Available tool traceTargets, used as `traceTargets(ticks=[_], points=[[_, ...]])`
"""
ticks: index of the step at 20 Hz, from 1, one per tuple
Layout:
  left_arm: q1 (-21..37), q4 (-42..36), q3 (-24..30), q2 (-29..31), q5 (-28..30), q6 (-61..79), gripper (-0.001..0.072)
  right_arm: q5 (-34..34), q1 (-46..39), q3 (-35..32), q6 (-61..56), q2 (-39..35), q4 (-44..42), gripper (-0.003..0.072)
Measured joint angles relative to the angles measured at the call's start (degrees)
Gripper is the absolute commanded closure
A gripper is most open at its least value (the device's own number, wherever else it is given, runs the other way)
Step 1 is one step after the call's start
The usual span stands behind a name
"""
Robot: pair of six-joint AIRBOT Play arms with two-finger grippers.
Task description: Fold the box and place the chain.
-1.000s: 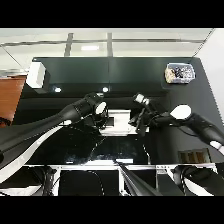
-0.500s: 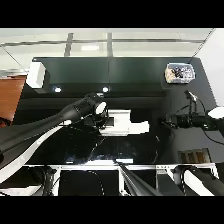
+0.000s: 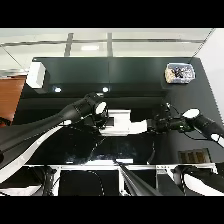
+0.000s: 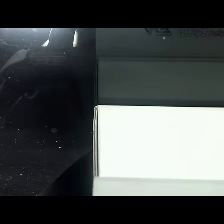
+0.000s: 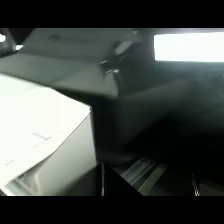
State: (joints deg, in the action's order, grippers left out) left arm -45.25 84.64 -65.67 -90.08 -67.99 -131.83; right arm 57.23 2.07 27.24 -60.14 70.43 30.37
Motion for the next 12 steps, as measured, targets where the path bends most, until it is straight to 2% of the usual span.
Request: traceTargets(ticks=[1,2,3,12], points=[[0.0,0.0,0.0,0.0,0.0,0.0,0.0686,0.5,0.7,0.7,0.2,0.2,-0.3,0.0363],[0.0,0.0,0.0,0.0,0.0,0.0,0.0686,1.2,1.3,1.5,0.3,0.4,-0.5,0.0128],[0.0,0.0,0.0,0.0,0.0,0.0,0.0686,2.1,1.7,2.4,0.5,0.5,-0.6,0.0098],[0.0,-0.1,0.0,0.0,0.0,0.0,0.0686,7.6,4.9,7.3,1.0,0.7,-4.2,0.01]])
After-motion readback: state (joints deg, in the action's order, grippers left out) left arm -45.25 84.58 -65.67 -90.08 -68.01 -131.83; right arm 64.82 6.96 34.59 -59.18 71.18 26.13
